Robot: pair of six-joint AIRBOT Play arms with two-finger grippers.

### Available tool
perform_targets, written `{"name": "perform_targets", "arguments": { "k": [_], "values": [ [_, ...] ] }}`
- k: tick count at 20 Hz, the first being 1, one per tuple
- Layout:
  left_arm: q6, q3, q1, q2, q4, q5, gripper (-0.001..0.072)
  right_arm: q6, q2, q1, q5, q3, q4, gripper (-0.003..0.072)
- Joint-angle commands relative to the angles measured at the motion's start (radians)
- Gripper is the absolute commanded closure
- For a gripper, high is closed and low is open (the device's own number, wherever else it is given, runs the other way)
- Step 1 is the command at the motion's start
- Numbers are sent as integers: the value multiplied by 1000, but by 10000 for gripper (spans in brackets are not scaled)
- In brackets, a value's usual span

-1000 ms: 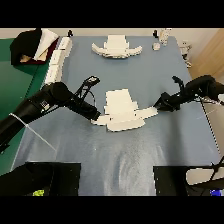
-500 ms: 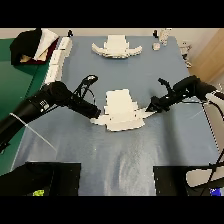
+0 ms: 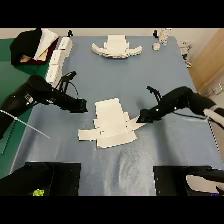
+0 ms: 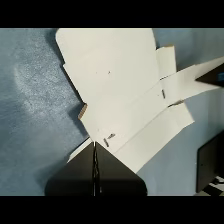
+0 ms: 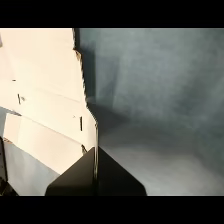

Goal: Fold the box.

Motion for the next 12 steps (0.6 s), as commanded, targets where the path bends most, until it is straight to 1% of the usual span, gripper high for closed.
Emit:
{"name": "perform_targets", "arguments": {
  "k": [1,3,5,6,7,9,12],
  "values": [
    [85,-11,117,0,-133,-81,694,92,233,113,230,-226,16,684],
    [85,-18,130,-10,-113,-58,691,141,338,156,320,-308,12,684],
    [84,-17,126,-42,-114,-53,161,146,390,177,363,-344,8,684],
    [87,-18,126,-66,-114,-52,227,145,402,182,363,-352,8,684],
    [95,-18,126,-91,-114,-51,348,145,406,182,363,-356,8,684],
    [136,-17,126,-150,-126,-52,356,145,405,182,362,-356,3,683],
    [252,-10,126,-257,-229,-60,356,143,405,182,362,-356,3,684]
  ]
}}
